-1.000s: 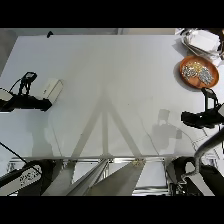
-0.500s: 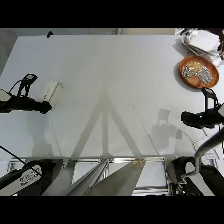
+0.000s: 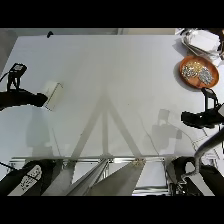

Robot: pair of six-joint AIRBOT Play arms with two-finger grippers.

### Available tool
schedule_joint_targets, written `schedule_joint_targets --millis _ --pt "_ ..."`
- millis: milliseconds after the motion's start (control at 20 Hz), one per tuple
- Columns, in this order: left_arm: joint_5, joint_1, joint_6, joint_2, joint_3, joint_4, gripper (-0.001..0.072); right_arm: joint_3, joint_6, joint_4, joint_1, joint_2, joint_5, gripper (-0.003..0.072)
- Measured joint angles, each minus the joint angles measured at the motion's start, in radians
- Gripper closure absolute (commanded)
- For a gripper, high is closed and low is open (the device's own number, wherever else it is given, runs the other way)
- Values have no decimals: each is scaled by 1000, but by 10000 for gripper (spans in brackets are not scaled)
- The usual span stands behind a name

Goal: Fold the box and place the chain.

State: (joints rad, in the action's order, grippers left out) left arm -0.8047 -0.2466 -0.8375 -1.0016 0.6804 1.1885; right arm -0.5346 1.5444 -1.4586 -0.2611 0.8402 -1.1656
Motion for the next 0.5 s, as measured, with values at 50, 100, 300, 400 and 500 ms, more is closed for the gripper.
schedule_joint_targets --millis 50,100,300,400,500 --pt "2 11 0 5 0 -3 11 0 0 0 0 0 0 547" --pt "4 20 0 9 0 -4 11 0 0 0 0 0 0 547" --pt "33 40 3 16 0 -3 13 0 0 0 0 0 0 547" --pt "58 44 3 14 0 -3 12 0 0 0 0 0 0 547" --pt "81 47 3 3 0 -3 9 0 0 0 0 0 0 547"
